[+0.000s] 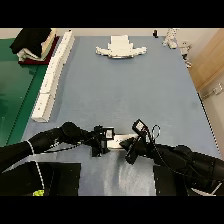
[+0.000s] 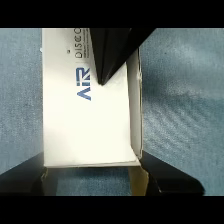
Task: Fold the box.
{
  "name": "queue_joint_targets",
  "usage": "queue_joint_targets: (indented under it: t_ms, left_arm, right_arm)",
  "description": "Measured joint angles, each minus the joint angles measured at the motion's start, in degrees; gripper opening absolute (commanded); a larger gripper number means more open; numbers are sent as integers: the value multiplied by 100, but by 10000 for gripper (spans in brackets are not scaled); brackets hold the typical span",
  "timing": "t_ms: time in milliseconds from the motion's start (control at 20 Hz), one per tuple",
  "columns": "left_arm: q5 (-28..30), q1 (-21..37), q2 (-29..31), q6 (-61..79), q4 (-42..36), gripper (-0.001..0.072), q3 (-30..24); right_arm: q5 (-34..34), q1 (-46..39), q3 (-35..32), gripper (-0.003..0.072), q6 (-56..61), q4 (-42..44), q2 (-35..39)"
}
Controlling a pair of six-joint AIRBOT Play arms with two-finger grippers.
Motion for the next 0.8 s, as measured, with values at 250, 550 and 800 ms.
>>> queue_joint_targets:
  t_ms: [250,550,800]
  left_arm:
    - [-2,0,0,20,4,450,0]
    - [-4,0,0,26,9,450,0]
    - [-4,0,0,24,7,450,0]
  right_arm:
    - [24,13,-17,2,24,-20,20]
    - [68,17,-33,19,37,-286,603]
    - [164,-70,120,18,35,-658,621]
